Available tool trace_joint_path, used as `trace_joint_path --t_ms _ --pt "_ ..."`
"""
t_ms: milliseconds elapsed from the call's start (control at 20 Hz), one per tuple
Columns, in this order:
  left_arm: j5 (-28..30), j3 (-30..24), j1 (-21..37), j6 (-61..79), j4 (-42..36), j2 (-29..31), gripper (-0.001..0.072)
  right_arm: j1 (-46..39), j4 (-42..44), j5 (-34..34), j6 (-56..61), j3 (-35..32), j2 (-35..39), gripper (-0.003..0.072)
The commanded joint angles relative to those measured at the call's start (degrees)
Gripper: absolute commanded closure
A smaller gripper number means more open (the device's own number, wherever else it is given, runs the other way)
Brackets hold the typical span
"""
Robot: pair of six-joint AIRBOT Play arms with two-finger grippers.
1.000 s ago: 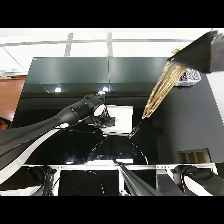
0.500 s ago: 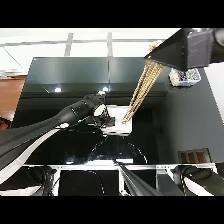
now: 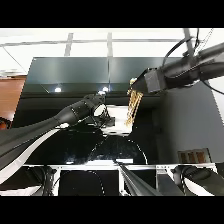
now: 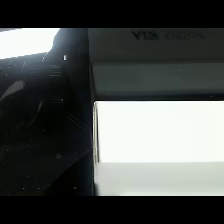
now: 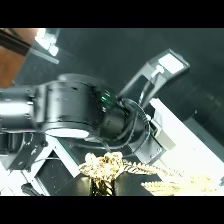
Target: Fold the box and place the chain.
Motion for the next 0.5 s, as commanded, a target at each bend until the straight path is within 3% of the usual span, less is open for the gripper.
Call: trace_joint_path --t_ms 0,200,450 --pt "0.0 0.0 0.0 0.0 0.0 0.0 0.0682 0.4 0.8 -2.4 0.0 -3.5 0.0 0.0673" --pt "0.0 0.0 0.0 0.0 0.0 0.0 0.0682 0.2 3.3 -2.3 -0.1 -2.3 0.1 0.0673" --pt "0.0 0.0 0.0 0.0 0.0 0.0 0.0682 0.3 5.4 -2.3 -0.1 4.0 0.1 0.0673"
